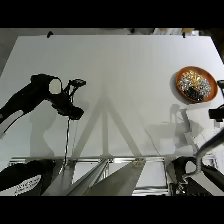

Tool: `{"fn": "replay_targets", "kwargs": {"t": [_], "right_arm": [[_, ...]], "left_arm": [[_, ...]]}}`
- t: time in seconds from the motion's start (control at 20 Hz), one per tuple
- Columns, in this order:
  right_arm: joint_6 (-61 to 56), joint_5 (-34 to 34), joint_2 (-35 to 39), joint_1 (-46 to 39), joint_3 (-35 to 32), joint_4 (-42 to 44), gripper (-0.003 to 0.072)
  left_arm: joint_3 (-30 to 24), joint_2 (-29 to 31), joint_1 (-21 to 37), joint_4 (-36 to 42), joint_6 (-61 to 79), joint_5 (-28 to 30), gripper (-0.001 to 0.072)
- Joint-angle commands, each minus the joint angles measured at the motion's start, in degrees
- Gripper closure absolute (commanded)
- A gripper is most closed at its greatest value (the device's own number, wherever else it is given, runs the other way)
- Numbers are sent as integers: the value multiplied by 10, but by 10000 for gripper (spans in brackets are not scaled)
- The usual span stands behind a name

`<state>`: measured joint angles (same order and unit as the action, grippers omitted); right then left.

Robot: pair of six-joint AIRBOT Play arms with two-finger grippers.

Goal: Fold the box and place the chain.

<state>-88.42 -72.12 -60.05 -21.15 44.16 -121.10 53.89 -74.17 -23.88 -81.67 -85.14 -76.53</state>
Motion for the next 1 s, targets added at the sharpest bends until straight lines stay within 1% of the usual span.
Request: {"fn": "replay_targets", "kwargs": {"t": [0.0,0.15,0.35,0.45,0.55,0.65,0.7,0.75,0.8,0.85,0.95], "right_arm": [[37,43,-31,-125,13,-14,273],[83,74,-56,-174,13,-21,271],[125,153,-61,-192,13,-20,273],[124,155,-82,-192,13,-20,274],[123,146,-114,-192,13,-21,297],[121,133,-146,-192,13,-17,381],[120,129,-158,-192,13,-7,453],[120,119,-164,-191,13,9,564],[121,111,-165,-186,13,29,645],[125,102,-159,-173,13,38,667],[124,87,-135,-122,13,55,667]], "left_arm": [[0,0,0,0,0,0,361],[0,0,0,0,0,0,361],[0,0,0,0,0,0,361],[0,0,0,0,0,0,361],[0,0,0,0,0,0,361],[0,0,0,0,0,0,361],[0,0,0,0,0,0,361],[0,0,0,0,0,0,361],[0,0,0,0,0,0,361],[0,0,0,0,0,0,361],[0,0,0,0,0,0,361]]}}
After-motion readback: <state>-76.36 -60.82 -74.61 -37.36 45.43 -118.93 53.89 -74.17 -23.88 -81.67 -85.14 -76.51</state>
